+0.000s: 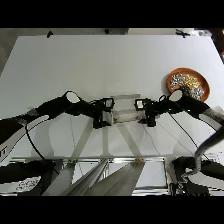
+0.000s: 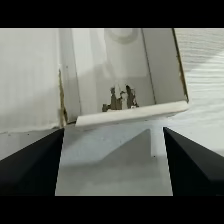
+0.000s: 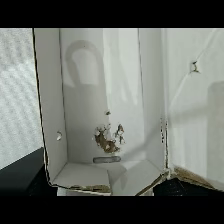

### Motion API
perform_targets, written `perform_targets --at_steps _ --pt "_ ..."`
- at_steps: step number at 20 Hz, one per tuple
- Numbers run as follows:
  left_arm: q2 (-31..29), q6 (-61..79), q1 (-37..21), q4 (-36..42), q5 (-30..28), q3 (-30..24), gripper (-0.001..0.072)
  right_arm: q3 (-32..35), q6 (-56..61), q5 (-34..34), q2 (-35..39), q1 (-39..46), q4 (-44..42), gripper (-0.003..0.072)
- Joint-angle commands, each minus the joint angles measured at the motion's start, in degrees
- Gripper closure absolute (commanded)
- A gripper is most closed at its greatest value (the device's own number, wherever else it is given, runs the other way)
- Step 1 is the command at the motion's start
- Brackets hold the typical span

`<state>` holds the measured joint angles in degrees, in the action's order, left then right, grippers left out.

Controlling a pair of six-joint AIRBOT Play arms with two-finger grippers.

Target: Fold the box and place the chain.

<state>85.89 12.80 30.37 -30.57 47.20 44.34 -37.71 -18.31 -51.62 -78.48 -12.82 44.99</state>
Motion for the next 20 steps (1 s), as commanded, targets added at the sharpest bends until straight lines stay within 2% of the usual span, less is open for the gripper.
perform_targets --at_steps 1,12,20 --pt "0.04 2.43 0.81 2.25 -0.87 -0.35 0.0003 0.02 0.02 -0.02 0.02 0.04 0.00 0.0179" --pt "0.07 2.23 1.88 3.13 -1.90 -0.35 0.0003 0.02 0.02 0.00 0.02 0.02 0.00 0.0179" --pt "0.11 2.29 1.68 2.64 0.37 -0.35 0.0002 0.02 0.02 -0.02 0.02 0.02 0.00 0.0179"
